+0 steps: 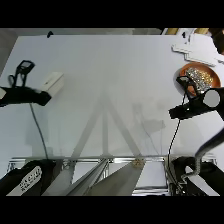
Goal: Fold the box and place the chain.
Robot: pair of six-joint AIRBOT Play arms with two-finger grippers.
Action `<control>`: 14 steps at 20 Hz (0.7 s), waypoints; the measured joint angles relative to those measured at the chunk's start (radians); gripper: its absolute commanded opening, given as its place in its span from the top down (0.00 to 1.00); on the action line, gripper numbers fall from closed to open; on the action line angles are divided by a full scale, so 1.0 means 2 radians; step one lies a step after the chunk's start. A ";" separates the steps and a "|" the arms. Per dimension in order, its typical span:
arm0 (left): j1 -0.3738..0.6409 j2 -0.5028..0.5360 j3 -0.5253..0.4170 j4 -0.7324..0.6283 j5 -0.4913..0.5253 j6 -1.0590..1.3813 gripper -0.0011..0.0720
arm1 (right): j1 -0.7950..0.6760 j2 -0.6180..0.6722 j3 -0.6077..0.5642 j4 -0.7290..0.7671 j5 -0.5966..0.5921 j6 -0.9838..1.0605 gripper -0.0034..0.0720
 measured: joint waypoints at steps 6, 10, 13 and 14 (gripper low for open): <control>0.036 -0.005 -0.020 0.047 -0.045 -0.063 0.20 | 0.000 0.000 0.000 0.000 0.000 0.000 0.93; 0.040 -0.005 -0.023 0.053 -0.072 -0.073 0.19 | 0.000 0.000 0.000 0.000 0.000 0.000 0.93; 0.041 0.005 -0.024 0.055 -0.092 -0.078 0.03 | 0.000 0.000 0.000 0.000 0.000 0.000 0.93; 0.041 0.012 -0.023 0.056 -0.094 -0.080 0.03 | 0.000 0.000 0.000 0.000 0.000 0.000 0.93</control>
